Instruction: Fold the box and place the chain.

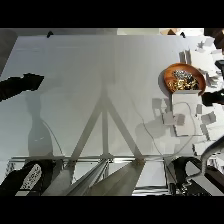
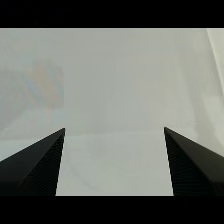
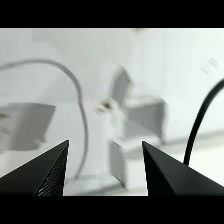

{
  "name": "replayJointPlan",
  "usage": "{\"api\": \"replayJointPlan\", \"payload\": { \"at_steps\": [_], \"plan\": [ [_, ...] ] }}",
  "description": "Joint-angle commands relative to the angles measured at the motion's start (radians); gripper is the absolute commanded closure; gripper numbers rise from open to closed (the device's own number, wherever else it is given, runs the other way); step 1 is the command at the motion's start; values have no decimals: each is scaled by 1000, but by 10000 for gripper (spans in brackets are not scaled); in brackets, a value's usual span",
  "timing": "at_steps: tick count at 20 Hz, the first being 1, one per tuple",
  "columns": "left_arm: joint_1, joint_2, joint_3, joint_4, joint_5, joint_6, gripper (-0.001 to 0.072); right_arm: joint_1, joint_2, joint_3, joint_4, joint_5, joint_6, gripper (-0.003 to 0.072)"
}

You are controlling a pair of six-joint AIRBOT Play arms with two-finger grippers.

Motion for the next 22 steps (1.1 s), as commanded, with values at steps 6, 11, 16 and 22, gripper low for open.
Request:
{"api": "replayJointPlan", "payload": {
  "at_steps": [6, 11, 16, 22],
  "plan": [
    [0, 1, 1, 0, 0, 0, 15, -84, -29, 0, -254, 50, 66, 161],
    [0, 1, 1, 0, 0, 0, 15, -216, -106, 0, -127, -55, 79, 128],
    [0, 1, 1, 0, 0, 0, 15, -215, -242, 0, -115, -28, 34, 130],
    [1, 1, 1, 1, 0, 0, 15, -215, -330, 0, -66, -88, -11, 156]
  ]
}}
